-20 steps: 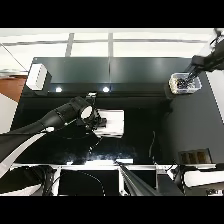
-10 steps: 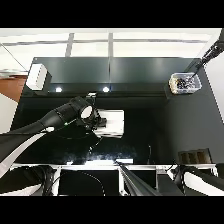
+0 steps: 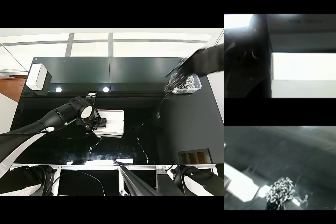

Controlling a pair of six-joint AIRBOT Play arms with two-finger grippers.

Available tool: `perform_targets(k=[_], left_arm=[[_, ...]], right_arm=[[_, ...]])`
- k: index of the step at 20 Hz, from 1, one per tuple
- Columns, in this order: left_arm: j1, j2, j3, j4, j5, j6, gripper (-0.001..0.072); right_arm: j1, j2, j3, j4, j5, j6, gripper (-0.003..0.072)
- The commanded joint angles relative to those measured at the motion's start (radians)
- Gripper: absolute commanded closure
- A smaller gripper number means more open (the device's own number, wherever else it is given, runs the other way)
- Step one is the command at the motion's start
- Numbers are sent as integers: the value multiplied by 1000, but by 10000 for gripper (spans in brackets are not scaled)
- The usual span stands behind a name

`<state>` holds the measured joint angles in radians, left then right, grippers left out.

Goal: Fold the box and place the chain.

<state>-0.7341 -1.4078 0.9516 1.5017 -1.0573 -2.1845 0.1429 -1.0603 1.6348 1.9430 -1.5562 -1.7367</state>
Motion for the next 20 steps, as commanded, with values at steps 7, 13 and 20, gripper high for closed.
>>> perform_targets(k=[7,13,20], left_arm=[[-1,0,0,0,-15,0,684],[-1,0,0,1,-18,0,684],[-1,0,0,0,-18,0,684]], right_arm=[[294,12,-266,120,70,-39,661],[431,-12,-417,182,279,-43,661],[504,-179,-435,189,417,-44,660]])
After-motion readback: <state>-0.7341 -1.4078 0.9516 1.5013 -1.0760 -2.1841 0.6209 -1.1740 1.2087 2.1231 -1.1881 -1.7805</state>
